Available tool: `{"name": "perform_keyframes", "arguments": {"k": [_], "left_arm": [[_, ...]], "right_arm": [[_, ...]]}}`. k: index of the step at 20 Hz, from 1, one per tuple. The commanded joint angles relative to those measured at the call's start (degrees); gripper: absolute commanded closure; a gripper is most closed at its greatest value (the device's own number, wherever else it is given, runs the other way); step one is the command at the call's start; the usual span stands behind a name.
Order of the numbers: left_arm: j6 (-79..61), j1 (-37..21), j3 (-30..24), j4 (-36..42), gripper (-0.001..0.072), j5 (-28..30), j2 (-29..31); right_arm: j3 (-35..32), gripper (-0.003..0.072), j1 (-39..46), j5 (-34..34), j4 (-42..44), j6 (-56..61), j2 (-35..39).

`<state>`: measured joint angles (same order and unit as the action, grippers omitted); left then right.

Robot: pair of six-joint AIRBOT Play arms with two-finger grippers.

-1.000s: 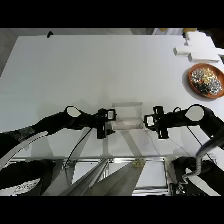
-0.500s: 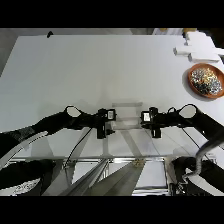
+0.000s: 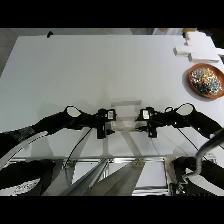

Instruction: Fold the box and place the chain.

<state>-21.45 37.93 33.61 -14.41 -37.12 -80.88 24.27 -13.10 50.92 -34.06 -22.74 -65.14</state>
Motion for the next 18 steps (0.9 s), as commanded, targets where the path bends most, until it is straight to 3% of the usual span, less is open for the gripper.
{"name": "perform_keyframes", "arguments": {"k": [1, 4, 5, 7, 11, 15, 18], "left_arm": [[0.1, 0.0, 0.0, 0.0, 0.0542, 0.0, 0.0], [0.1, 0.0, 0.0, 0.0, 0.0542, 0.0, 0.0], [0.1, 0.0, 0.0, 0.0, 0.0542, 0.0, 0.0], [0.1, 0.0, 0.0, 0.0, 0.0542, 0.0, 0.0], [0.1, 0.0, 0.0, 0.0, 0.0542, 0.1, 0.0], [0.1, 0.0, 0.0, 0.0, 0.0542, 0.0, 0.0], [0.1, 0.0, 0.0, 0.0, 0.0542, 0.0, 0.0]], "right_arm": [[0.0, 0.0262, 0.0, 0.6, -0.6, 3.3, -0.2], [0.0, 0.0301, 0.0, 0.5, -4.8, 10.2, 2.4], [0.0, 0.0389, 0.0, 0.5, -6.9, 14.6, 4.6], [0.0, 0.0652, 0.0, 0.5, -11.8, 25.1, 9.9], [1.1, 0.0668, 1.7, 0.5, -15.7, 43.3, 17.9], [7.5, 0.0668, 8.2, -1.9, -25.6, 71.4, 18.4], [8.3, 0.0668, 15.1, -1.7, -34.9, 89.8, 17.1]]}}
